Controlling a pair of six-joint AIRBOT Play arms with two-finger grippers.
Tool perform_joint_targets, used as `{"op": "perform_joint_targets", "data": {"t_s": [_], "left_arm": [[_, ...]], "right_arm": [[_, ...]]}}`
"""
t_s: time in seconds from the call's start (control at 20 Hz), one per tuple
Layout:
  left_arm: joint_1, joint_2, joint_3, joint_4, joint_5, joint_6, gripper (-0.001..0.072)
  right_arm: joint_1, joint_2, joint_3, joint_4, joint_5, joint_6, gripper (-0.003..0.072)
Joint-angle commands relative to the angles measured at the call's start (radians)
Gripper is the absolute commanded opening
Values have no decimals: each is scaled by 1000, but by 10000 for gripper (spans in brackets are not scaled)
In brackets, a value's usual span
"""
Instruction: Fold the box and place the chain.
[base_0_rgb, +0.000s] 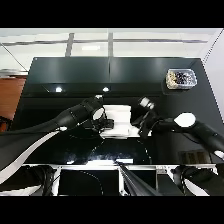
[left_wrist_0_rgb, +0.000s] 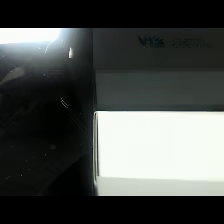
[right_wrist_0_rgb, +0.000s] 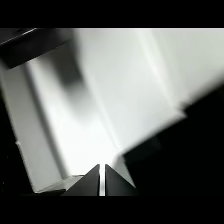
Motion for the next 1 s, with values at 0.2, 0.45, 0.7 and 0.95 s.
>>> {"op": "perform_joint_targets", "data": {"t_s": [0.2,0.45,0.7,0.95], "left_arm": [[0,0,1,3,-1,2,28],[0,0,1,2,-2,2,28],[0,0,1,-1,-2,2,28],[0,0,1,-17,-1,2,28]], "right_arm": [[-458,112,-5,-215,176,909,42],[-504,-63,-9,-282,334,1008,42],[-482,-203,-11,-190,433,893,42],[-324,-251,-14,16,382,778,46]]}}
